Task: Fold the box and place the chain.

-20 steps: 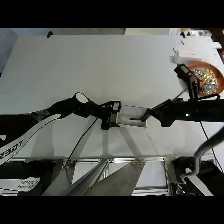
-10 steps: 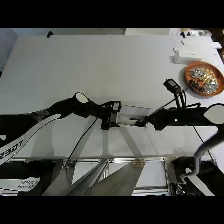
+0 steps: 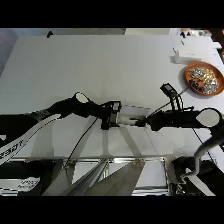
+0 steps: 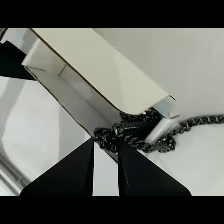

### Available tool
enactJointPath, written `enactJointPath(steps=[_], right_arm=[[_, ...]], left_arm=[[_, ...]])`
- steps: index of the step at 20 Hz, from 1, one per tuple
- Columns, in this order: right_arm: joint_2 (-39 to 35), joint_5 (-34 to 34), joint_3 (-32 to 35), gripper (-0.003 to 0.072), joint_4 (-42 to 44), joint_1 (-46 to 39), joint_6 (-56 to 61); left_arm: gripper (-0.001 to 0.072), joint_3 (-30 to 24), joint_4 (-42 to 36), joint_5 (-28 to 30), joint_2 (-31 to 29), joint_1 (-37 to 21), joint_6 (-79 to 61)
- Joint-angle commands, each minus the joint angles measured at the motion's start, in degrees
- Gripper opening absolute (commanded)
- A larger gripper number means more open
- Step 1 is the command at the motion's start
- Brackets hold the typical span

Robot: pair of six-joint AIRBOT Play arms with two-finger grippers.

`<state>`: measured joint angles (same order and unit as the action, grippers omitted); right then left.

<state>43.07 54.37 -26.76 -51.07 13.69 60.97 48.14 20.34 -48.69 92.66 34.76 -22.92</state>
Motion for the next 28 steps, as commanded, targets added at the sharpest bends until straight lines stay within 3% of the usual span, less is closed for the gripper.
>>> enactJointPath(steps=[1, 7, 10, 19, 20, 23, 28], right_arm=[[0.0, -3.6, 0.2, 0.0017, -1.2, 3.6, 0.5], [4.6, -4.2, 0.2, 0.002, -5.2, 5.0, 4.3], [5.1, -3.5, 0.2, 0.0125, -7.4, 5.0, 7.4], [4.0, 2.0, -2.6, 0.0125, -6.5, 5.0, 7.6], [4.0, 1.9, -2.6, 0.0138, -6.1, 5.0, 7.6], [4.0, 2.0, -2.7, 0.0306, -6.1, 5.0, 7.6], [4.0, 6.3, -8.2, 0.0288, -7.7, 4.0, 7.9]], left_arm=[[0.0363, 0.0, 0.0, 0.0, 0.0, 0.0, 0.0], [0.0363, 0.0, 0.0, 0.0, 0.0, 0.0, 0.0], [0.0363, 0.0, 0.0, 0.0, 0.0, 0.0, 0.0], [0.0363, 0.0, 0.0, 0.0, 0.0, 0.0, 0.0], [0.0363, 0.0, 0.0, 0.0, 0.0, 0.0, 0.0], [0.0363, 0.0, 0.0, 0.0, 0.0, 0.0, 0.0], [0.0363, 0.0, 0.0, 0.0, 0.0, 0.0, 0.0]])
